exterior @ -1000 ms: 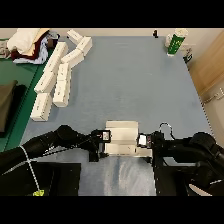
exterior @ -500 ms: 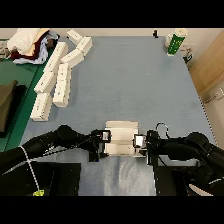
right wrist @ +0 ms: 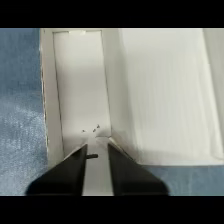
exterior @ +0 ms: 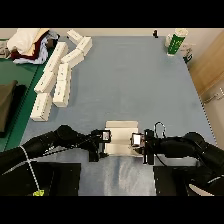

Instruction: Fold the box.

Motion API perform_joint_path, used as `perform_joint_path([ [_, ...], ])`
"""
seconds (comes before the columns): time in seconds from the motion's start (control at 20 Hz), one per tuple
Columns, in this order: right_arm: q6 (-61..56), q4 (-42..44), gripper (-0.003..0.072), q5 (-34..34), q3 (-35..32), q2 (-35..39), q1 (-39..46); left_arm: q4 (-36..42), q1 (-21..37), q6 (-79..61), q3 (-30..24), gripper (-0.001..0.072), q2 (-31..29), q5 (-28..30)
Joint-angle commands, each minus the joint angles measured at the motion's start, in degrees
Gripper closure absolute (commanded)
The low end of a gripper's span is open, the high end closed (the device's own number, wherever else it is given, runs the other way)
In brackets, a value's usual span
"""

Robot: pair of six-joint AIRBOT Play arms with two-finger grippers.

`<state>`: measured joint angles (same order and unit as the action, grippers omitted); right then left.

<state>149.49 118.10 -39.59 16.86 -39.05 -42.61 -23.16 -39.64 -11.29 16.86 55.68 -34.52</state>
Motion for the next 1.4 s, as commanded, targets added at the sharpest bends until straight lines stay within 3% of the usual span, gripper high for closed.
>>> perform_joint_path([
  [0.0, 2.62, 2.8, 0.0127, 1.18, -0.02, -1.14, -0.02, 0.0, -0.02, -0.02, 0.04, 0.0119, 0.0, 0.0],
  [0.15, 2.78, 2.84, 0.006, 1.2, -0.04, -1.66, -0.02, -0.02, -0.02, -0.02, 0.04, 0.0119, 0.0, 0.0],
  [0.3, 2.21, 2.71, 0.0061, 0.96, -0.02, -1.55, 0.0, 0.0, -0.02, -0.02, 0.04, 0.0119, 0.0, 0.0],
  [0.4, -6.21, 0.57, 0.0106, -1.33, 0.28, -0.79, 0.13, 0.0, -0.02, -0.02, 0.04, 0.0118, 0.0, 0.0],
  [0.5, -23.12, -7.74, 0.058, -7.8, 2.51, 0.37, 0.55, 0.0, -0.02, -0.02, 0.04, 0.0119, 0.0, 0.02],
  [0.55, -34.01, -13.46, 0.0684, -11.93, 4.15, 1.11, 0.57, 0.0, -0.02, -0.02, 0.04, 0.0118, 0.0, 0.02],
  [0.85, -92.32, -49.7, 0.0686, -40.44, 12.61, 7.39, 4.55, 0.0, -0.02, -0.02, 0.04, 0.0118, 0.0, 0.0],
  [0.9, -95.73, -48.83, 0.0686, -42.6, 12.26, 7.26, 7.85, 0.0, -0.02, -0.02, 0.04, 0.0118, 0.0, 0.0],
  [1.05, -92.96, -33.29, 0.0686, -35.1, 8.74, 5.84, 18.25, 0.0, -0.02, -0.02, 0.04, 0.0119, 0.0, 0.0],
  [1.25, -76.08, -10.34, 0.0687, -27.23, 4.07, 1.07, 31.93, 0.0, -0.02, -0.02, 0.04, 0.0118, 0.0, 0.02],
  [1.35, -68.3, -3.78, 0.0687, -26.71, 3.61, -1.09, 35.71, 0.0, -0.02, -0.02, 0.04, 0.0118, 0.0, -0.04],
])
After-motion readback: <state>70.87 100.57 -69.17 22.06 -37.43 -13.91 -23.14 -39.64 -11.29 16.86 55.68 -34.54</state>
